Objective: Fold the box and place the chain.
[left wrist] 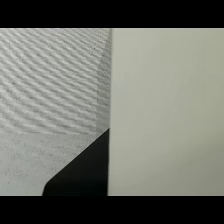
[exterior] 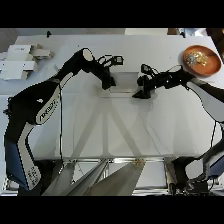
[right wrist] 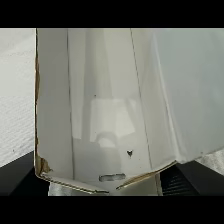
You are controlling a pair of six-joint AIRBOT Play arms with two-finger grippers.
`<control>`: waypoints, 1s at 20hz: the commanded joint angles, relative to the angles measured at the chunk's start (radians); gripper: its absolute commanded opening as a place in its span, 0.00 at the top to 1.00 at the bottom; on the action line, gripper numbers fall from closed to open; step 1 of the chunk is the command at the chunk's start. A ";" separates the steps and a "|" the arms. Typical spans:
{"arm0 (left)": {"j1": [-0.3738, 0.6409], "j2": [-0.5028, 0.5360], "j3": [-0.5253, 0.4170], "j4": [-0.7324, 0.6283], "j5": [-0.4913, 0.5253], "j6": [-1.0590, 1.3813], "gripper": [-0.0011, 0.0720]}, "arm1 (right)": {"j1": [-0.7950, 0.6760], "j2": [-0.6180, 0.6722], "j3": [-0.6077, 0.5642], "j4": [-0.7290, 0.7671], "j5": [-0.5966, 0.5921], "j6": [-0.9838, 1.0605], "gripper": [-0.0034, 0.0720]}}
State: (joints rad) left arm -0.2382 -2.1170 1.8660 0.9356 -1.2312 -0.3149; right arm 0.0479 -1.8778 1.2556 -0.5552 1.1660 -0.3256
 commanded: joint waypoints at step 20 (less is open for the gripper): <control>0.000 -0.001 0.000 0.000 0.000 0.000 0.96 | 0.002 -0.047 0.080 -0.014 0.046 0.037 0.04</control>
State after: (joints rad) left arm -0.2379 -2.1170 1.8660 0.9356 -1.2297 -0.3172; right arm 0.0425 -1.9179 1.3247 -0.5694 1.1828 -0.2909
